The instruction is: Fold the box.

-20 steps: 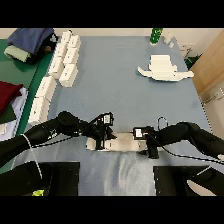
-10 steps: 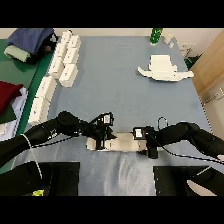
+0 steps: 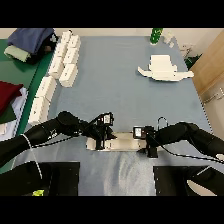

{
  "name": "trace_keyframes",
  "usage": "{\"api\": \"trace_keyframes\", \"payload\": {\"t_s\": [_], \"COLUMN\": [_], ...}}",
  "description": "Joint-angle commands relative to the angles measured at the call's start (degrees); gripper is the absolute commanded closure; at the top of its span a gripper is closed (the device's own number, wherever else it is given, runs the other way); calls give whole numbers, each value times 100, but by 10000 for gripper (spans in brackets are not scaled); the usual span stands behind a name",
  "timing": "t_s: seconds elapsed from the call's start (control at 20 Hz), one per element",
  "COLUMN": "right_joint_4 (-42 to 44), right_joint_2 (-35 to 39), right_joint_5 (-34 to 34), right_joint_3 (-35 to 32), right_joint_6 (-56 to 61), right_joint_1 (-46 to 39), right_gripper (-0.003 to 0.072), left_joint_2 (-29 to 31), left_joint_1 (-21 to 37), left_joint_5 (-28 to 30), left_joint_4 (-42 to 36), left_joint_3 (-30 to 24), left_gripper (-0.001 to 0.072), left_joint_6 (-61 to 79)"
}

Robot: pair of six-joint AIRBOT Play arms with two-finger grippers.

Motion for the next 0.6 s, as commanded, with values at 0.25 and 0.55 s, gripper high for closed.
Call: {"api": "trace_keyframes", "payload": {"t_s": [0.25,0.55], "right_joint_4": [-11,-20], "right_joint_2": [48,240], "right_joint_5": [-24,13], "right_joint_3": [-4,-4], "right_joint_6": [7,11], "right_joint_1": [2,2], "right_gripper": [235,101], "left_joint_2": [-2,-2], "left_joint_1": [0,0], "left_joint_5": [0,0], "left_joint_4": [0,0], "left_joint_3": [4,2], "left_gripper": [696,696], "left_joint_6": [0,0]}}
